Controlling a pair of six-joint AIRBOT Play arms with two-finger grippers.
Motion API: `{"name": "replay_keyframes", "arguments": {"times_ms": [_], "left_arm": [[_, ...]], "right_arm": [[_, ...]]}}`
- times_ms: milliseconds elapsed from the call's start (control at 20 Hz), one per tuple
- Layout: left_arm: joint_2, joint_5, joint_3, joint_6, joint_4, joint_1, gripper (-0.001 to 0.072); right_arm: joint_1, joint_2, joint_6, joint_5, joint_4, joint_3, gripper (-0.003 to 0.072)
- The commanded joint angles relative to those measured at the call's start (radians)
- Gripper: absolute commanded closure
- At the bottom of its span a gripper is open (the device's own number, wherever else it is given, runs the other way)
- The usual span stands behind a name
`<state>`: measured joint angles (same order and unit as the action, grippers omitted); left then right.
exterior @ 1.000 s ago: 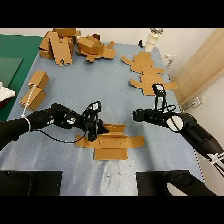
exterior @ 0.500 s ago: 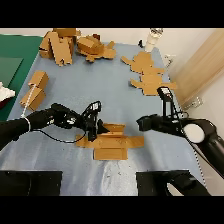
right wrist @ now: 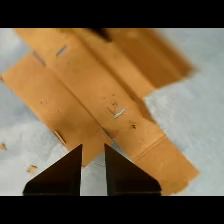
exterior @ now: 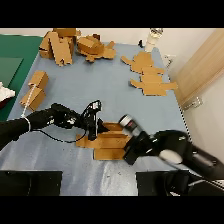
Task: Fold the box.
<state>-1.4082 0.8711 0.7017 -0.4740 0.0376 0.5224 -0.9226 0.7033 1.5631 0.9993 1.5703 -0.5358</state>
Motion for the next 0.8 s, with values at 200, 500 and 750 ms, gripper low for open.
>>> {"name": "replay_keyframes", "arguments": {"times_ms": [200, 500, 750], "left_arm": [[-0.001, 0.000, 0.000, 0.001, 0.000, 0.000, 0.0695], [-0.001, 0.000, 0.000, 0.000, 0.000, 0.000, 0.0695], [-0.001, 0.000, 0.000, 0.000, 0.000, 0.000, 0.0695]], "right_arm": [[-0.258, 0.253, -0.011, -0.097, 0.225, 0.003, 0.0434], [-0.259, 0.227, -0.011, -0.063, 0.165, -0.001, 0.0217], [-0.259, 0.226, -0.011, -0.040, 0.178, -0.001, 0.0216]]}}
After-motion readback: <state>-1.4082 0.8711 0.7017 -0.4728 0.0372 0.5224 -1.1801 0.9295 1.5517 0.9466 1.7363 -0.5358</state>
